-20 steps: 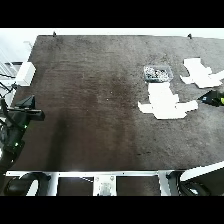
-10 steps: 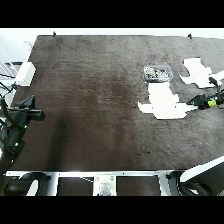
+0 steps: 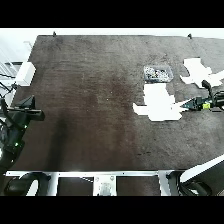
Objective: Fold the box and place the chain.
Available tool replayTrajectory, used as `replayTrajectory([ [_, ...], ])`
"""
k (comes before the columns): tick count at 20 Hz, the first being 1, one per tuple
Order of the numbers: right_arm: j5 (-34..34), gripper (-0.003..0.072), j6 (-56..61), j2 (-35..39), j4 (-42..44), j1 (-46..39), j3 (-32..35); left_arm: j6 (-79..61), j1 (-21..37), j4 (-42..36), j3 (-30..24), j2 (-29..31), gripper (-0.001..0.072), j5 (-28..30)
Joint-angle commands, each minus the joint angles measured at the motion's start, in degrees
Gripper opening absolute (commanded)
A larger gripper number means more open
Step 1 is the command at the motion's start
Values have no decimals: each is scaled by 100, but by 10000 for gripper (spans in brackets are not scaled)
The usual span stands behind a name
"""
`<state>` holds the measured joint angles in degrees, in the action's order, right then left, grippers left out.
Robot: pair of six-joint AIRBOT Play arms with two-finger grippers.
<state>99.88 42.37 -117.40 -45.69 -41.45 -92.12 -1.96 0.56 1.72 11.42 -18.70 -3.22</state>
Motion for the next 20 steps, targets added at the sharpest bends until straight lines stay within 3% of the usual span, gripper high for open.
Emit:
replayTrajectory([
  [1, -367, 5, -260, 509, 621, 44, 1086, 0, 2, 4, -4, 4, 21, 0],
  [6, -1799, 6, -813, 1790, 2264, 1095, 3550, 0, 2, 4, -4, 4, 21, -2],
  [8, -2267, 5, -870, 2116, 2800, 1836, 4142, 0, 2, 2, -4, 4, 21, 0],
  [11, -2774, 5, -868, 2186, 3296, 2940, 4111, 0, 2, 4, -4, 4, 21, 0],
  [14, -3574, 5, -675, 2186, 3292, 3851, 3641, 0, 2, 2, -4, 4, 21, -2],
  [20, -5110, 5, -492, 2186, 3088, 4452, 3252, 0, 2, 4, 0, 4, 20, 0],
])
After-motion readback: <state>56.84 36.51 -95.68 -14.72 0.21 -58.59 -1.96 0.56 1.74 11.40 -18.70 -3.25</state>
